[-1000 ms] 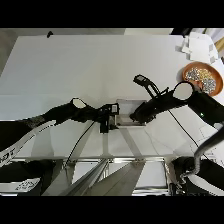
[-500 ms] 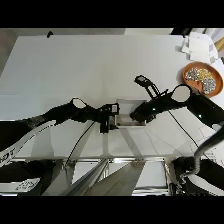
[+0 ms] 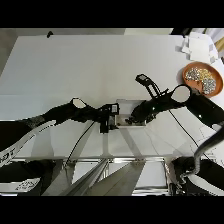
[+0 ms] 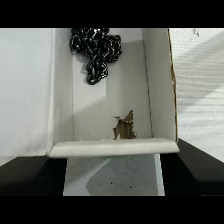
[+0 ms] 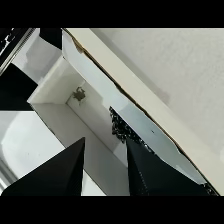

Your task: Fold the box and place the chain.

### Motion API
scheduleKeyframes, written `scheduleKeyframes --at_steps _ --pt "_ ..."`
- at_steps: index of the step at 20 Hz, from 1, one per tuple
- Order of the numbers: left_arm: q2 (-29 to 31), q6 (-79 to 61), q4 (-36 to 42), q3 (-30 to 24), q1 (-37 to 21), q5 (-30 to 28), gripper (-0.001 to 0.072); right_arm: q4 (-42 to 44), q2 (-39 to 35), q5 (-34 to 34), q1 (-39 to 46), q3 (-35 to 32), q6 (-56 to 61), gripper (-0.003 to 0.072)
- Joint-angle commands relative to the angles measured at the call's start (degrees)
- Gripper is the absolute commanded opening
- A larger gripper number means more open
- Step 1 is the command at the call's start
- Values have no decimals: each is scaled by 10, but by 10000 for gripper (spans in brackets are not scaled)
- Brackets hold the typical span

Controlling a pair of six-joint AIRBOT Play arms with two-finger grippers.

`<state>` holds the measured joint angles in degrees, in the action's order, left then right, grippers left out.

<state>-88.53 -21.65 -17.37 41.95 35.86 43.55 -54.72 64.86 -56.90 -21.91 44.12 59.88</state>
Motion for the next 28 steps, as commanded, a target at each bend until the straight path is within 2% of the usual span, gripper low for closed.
scheduleKeyframes --at_steps 1,4,9,11,16,19,22,28 --pt "0 0 0 0 0 0 134 -10 -7 -12 0 0 3 295" --pt "0 0 0 0 0 0 134 -56 -39 -24 0 0 14 293" --pt "0 0 0 0 0 0 134 -249 -104 -75 0 0 123 293" --pt "0 0 0 0 0 0 134 -294 -107 -100 0 0 139 292" --pt "0 0 0 0 0 0 134 -299 -107 -102 19 0 153 287" --pt "0 0 0 0 0 0 134 -299 -107 -93 89 -1 153 287" --pt "0 0 0 0 0 0 134 -285 -105 -56 147 -12 153 287" --pt "0 0 0 0 0 0 134 -248 -71 12 134 -55 151 287"
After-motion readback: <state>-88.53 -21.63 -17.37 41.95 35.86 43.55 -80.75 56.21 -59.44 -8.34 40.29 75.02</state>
